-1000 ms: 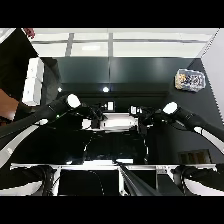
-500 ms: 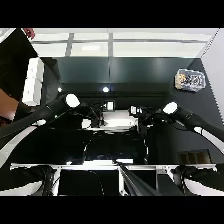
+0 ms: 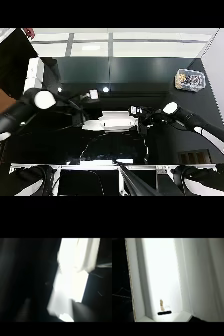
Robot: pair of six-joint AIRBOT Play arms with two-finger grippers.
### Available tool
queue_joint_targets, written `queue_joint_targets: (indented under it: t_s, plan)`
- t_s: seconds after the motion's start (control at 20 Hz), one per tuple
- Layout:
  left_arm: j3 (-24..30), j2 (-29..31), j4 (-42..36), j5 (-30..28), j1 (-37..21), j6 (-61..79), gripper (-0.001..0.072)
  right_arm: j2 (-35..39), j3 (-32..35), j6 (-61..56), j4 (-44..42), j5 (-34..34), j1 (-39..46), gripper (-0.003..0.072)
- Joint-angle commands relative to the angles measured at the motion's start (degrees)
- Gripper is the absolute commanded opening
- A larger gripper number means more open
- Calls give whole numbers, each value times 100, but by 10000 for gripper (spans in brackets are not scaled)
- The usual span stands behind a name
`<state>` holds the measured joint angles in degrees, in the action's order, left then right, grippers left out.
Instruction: Fold the box and place the chain.
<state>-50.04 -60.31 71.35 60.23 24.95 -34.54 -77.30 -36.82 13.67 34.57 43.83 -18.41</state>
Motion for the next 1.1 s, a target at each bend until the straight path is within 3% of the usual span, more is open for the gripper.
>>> queue_joint_targets:
  t_s: [0.0, 0.1, 0.15, 0.3, 0.4, 0.55, 0.65, 0.85, 1.05]
  plan:
    - [7, 501, 15, 1204, -199, -1513, 22, -2, -2, 2, -2, 0, -4, 298]
    - [192, 514, -1025, 1325, -116, -1762, 21, -2, -2, 2, 0, 2, -4, 298]
    - [452, 527, -1622, 1043, -7, -2048, 20, -2, 0, 2, 0, 4, -4, 297]
    - [1412, 636, -3029, -968, 654, -2914, 21, -2, -2, 4, 0, 7, -4, 297]
    - [1766, 608, -3840, -1478, 715, -2865, 22, -2, -2, 2, 0, 2, -4, 297]
    - [1912, 555, -3987, -2472, 785, -2933, 21, -2, -2, 2, 0, 4, -4, 297]
    - [1860, 326, -4599, -2889, 730, -2793, 21, -2, 0, 4, 0, 4, -4, 297]
    - [1351, -313, -4614, -3003, 691, -2312, 21, -2, 0, 2, 0, 4, -4, 298]
    - [706, -986, -3600, -2809, 566, -2288, 21, -2, -2, 2, 0, 2, -4, 297]
